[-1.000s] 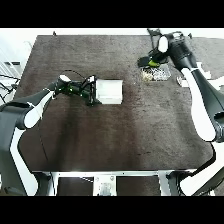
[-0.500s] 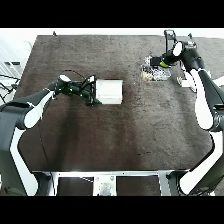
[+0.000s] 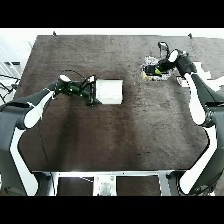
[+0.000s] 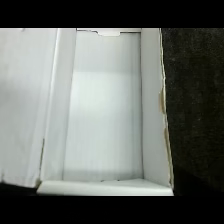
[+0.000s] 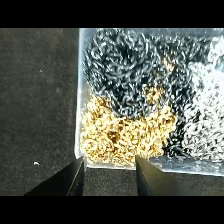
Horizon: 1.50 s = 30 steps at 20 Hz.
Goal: Fold the box and place the chain.
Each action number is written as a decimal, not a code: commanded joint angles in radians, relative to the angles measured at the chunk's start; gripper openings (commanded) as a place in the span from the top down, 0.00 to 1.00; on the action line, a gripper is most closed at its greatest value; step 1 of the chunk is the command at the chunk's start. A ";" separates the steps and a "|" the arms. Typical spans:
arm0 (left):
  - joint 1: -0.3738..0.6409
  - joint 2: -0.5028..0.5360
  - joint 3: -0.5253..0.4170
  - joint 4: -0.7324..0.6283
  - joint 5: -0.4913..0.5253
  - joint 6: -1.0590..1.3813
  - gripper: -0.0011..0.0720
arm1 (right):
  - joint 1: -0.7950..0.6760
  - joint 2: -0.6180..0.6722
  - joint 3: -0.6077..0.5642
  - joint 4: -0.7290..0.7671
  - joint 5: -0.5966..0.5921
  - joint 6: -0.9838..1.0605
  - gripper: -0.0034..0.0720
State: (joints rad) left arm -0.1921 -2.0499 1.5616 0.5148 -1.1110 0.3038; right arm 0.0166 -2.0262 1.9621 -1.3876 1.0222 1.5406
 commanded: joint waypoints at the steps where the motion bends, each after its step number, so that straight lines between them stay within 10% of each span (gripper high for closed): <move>1: 0.000 0.000 0.000 0.000 0.001 0.000 0.50 | 0.001 -0.026 0.000 0.019 0.011 -0.008 0.49; 3: 0.000 0.000 0.000 0.000 0.001 0.000 0.50 | 0.001 -0.041 0.000 0.019 0.011 -0.008 0.50; 8: 0.000 0.000 0.000 0.000 0.001 0.000 0.50 | 0.001 -0.047 0.011 0.019 0.011 -0.008 0.94; 21: 0.000 0.000 0.000 0.000 0.000 0.000 0.50 | 0.006 0.164 0.020 0.019 0.041 -0.008 0.94; 30: 0.000 0.000 0.000 0.000 0.000 0.000 0.50 | 0.098 0.610 0.019 0.019 0.076 -0.080 0.94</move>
State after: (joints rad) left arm -0.1921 -2.0499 1.5616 0.5152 -1.1110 0.3042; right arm 0.0803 -1.5402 1.9812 -1.3682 1.0882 1.4906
